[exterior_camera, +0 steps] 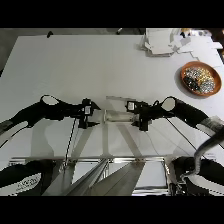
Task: Fold the box and place the chain.
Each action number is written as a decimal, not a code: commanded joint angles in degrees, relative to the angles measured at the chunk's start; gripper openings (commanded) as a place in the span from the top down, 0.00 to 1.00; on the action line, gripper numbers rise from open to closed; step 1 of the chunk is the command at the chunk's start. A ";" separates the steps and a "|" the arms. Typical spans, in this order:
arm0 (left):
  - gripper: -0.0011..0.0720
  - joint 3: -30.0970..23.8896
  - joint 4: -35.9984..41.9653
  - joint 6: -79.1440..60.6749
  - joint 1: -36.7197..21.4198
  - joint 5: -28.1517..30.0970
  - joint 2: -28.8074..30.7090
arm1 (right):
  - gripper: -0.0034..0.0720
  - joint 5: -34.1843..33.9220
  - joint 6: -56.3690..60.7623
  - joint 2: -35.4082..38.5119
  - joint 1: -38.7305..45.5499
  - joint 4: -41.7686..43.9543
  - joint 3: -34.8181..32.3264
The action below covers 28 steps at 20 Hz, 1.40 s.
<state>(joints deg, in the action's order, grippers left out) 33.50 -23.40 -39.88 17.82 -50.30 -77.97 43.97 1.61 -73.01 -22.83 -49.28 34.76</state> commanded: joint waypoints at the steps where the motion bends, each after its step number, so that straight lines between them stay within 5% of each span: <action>1: 0.03 1.33 2.29 -1.38 0.90 -0.07 -3.08 | 0.43 0.00 0.02 0.04 0.04 0.02 0.04; 28: 0.04 3.67 7.43 4.00 4.42 -2.64 -7.72 | 0.43 0.00 0.02 0.04 0.04 0.02 0.04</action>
<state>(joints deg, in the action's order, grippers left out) 37.10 -16.95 -35.99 22.13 -52.99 -85.60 43.97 1.61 -73.01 -22.83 -49.30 34.76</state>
